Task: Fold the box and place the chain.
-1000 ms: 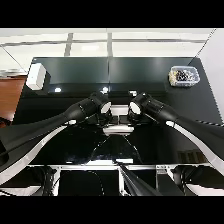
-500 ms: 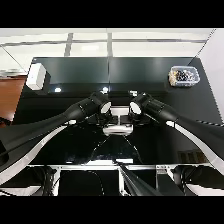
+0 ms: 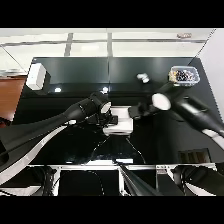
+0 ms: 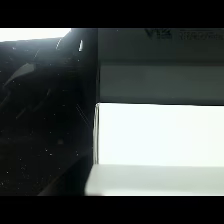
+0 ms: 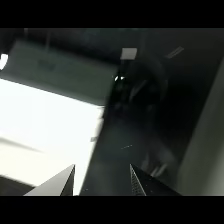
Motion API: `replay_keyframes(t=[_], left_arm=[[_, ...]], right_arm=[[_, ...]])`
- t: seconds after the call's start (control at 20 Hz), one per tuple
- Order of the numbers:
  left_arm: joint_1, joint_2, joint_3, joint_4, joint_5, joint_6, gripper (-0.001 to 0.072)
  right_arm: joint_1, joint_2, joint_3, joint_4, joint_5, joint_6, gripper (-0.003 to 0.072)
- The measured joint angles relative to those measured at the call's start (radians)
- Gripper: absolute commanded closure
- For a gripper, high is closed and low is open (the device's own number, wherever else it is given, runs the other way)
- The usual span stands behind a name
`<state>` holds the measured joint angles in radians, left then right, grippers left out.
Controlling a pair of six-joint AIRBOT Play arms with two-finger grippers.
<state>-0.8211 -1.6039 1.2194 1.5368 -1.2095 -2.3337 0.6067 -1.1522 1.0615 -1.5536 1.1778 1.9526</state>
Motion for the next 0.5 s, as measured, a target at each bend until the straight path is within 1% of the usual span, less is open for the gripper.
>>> replay_keyframes(t=[0.05, 0.1, 0.15, 0.2, 0.25, 0.35, 0.4, 0.5], left_arm=[[0.000, 0.000, 0.000, 0.000, 0.000, 0.000, 0.0683], [0.000, 0.000, 0.000, 0.000, 0.000, 0.000, 0.0683], [0.000, 0.000, 0.000, 0.000, 0.000, -0.002, 0.0682], [0.000, 0.000, 0.000, 0.000, 0.000, -0.002, 0.0683], [0.000, 0.000, 0.000, 0.000, 0.001, -0.002, 0.0683], [0.000, 0.000, 0.000, 0.000, 0.001, -0.002, 0.0683], [0.000, 0.000, 0.000, 0.000, 0.001, -0.002, 0.0683], [0.000, 0.000, 0.000, 0.000, 0.001, -0.002, 0.0683]], right_arm=[[-0.026, 0.034, 0.000, -0.073, -0.002, -0.018, 0.0291], [-0.055, 0.056, 0.000, -0.146, -0.013, -0.030, 0.0270], [-0.091, 0.071, -0.003, -0.216, -0.037, -0.039, 0.0069], [-0.139, 0.079, -0.008, -0.278, -0.076, -0.045, 0.0027], [-0.196, 0.076, -0.013, -0.321, -0.128, -0.054, 0.0027], [-0.314, 0.032, -0.016, -0.359, -0.220, -0.058, 0.0027], [-0.372, -0.003, -0.005, -0.351, -0.257, -0.059, 0.0028], [-0.482, -0.105, 0.067, -0.298, -0.311, -0.061, 0.0028]])
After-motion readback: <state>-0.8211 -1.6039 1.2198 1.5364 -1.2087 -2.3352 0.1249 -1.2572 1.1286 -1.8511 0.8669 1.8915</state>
